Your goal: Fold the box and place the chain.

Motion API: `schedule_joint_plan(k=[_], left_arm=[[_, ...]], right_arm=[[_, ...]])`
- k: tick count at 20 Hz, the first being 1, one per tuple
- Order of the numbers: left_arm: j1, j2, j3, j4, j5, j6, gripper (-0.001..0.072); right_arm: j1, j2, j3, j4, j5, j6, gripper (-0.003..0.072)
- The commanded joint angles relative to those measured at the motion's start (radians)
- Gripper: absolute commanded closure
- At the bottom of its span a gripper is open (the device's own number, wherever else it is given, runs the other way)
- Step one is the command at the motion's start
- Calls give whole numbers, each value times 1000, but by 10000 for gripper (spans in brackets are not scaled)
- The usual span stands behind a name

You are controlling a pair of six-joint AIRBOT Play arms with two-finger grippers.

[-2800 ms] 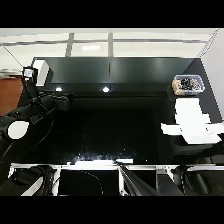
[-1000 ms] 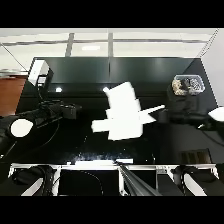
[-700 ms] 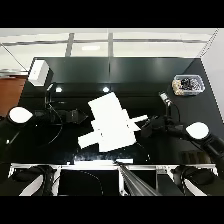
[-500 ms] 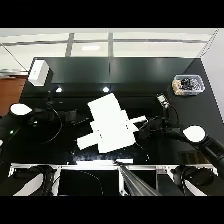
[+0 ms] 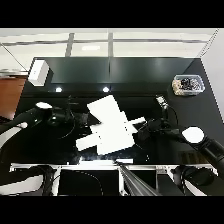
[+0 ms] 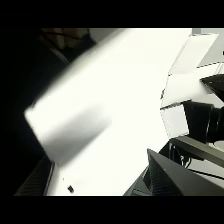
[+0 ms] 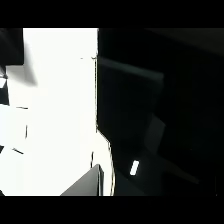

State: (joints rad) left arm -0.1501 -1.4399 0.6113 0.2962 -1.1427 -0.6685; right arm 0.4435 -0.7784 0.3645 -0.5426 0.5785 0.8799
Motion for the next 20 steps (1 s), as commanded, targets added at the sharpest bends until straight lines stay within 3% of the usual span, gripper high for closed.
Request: schedule_joint_plan(k=[1,4,7,9,12,13,14,15,16,17,20], left_arm=[[-19,-103,70,-17,-128,130,15],[-12,-149,139,63,-312,229,18],[-22,-152,164,149,-270,228,43],[-50,-152,164,153,-250,252,135],[-64,-152,164,230,-249,258,411],[-61,-152,164,239,-245,257,596],[-57,-152,164,235,-247,257,680],[-55,-152,166,235,-246,257,680],[-52,-151,167,235,-249,257,681],[-52,-150,170,236,-255,257,682],[-59,-108,195,269,-270,260,685]], right_arm=[[1,1,0,-1,5,8,632],[1,1,0,-1,5,14,633],[1,1,0,-1,4,14,632],[1,1,0,-1,1,14,632],[1,1,0,-1,-4,14,632],[1,1,0,-1,-3,14,631],[1,1,0,-1,3,14,628],[0,1,0,-1,14,16,475],[-11,1,4,-11,35,27,89],[-42,4,26,-68,85,31,-23],[-217,34,181,-364,316,44,-23]])
